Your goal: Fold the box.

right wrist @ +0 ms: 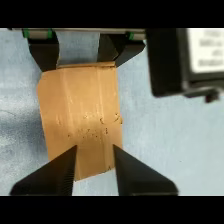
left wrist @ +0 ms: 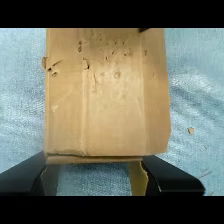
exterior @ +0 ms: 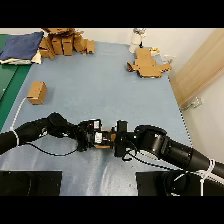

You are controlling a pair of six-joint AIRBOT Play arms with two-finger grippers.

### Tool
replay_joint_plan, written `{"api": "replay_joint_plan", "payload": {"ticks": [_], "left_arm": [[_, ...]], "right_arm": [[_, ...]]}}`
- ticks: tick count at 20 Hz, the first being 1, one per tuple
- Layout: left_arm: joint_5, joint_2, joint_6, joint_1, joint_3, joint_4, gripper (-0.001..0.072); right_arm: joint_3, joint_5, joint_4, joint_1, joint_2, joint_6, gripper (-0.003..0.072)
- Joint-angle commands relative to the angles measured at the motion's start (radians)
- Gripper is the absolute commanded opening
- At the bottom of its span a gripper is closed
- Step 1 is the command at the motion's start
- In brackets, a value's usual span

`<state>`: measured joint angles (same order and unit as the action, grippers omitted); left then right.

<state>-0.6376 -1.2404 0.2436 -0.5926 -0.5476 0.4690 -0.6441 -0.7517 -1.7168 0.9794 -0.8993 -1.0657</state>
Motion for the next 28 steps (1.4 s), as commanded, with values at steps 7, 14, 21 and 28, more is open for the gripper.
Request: {"api": "replay_joint_plan", "payload": {"ticks": [7,14,21,28], "left_arm": [[0.001,0.0,-0.002,0.0,0.0,-0.001,0.0305],[0.0,0.0,-0.002,0.0,0.0,-0.001,0.0305],[0.0,0.0,-0.002,0.0,0.0,-0.001,0.0305],[0.0,0.0,-0.002,0.0,0.0,-0.001,0.0305]], "right_arm": [[-0.005,-0.005,0.068,0.014,0.011,0.02,0.0513],[-0.005,0.004,-0.026,0.039,-0.048,0.019,0.0535],[-0.005,0.013,-0.061,0.039,-0.047,0.014,0.0437],[-0.007,0.012,-0.067,0.039,-0.044,0.007,0.0293]]}}
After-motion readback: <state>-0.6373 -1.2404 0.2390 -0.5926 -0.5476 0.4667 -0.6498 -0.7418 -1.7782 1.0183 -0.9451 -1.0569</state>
